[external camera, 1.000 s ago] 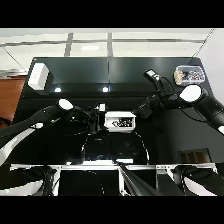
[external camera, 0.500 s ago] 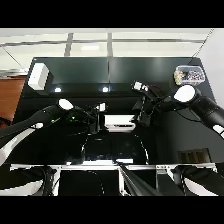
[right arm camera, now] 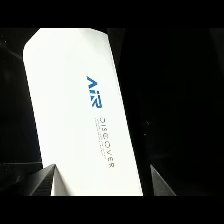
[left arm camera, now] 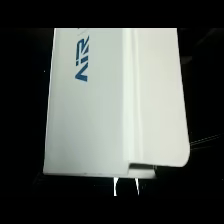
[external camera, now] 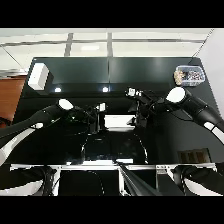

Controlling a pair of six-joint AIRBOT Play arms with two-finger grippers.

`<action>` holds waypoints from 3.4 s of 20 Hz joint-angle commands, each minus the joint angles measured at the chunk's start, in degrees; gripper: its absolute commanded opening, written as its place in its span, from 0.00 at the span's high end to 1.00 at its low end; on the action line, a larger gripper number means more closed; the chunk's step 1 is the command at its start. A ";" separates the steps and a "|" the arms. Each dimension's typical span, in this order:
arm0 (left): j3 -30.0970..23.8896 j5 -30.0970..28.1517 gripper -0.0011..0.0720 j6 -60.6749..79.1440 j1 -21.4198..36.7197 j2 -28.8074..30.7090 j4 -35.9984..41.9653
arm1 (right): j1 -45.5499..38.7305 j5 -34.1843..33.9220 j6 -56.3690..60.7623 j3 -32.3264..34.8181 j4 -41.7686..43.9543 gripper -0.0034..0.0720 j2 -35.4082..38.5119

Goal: Fold the box and place the chain.

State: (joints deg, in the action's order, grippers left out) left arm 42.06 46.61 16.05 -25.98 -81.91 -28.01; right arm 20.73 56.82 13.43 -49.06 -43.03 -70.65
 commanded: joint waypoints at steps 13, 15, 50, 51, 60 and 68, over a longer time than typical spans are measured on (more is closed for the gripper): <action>0.02 -0.02 0.49 0.02 0.00 -0.04 -0.02 | 0.11 1.51 -1.05 0.63 -0.15 0.68 -0.35; 0.02 -0.02 0.49 0.02 0.00 -0.04 -0.02 | 0.11 1.55 -1.05 0.63 -1.81 0.68 -0.33; 0.02 -0.04 0.49 0.02 0.00 -0.04 -0.02 | -3.21 -2.27 39.23 8.04 25.44 0.94 -2.34; 0.02 -0.04 0.49 0.02 0.00 -0.04 0.00 | -3.23 -2.97 39.45 8.04 25.33 0.94 -3.26; 0.02 -0.04 0.48 0.02 0.00 -0.04 0.00 | -3.21 -3.19 44.00 8.07 16.04 0.94 -8.09; 0.02 0.28 0.48 0.02 0.00 -0.04 0.02 | -5.27 8.15 42.16 1.31 14.97 0.94 -3.54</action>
State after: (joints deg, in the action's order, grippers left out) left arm 42.06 46.48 15.92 -25.98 -81.93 -27.86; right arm 16.71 57.52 55.96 -44.27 -28.95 -76.64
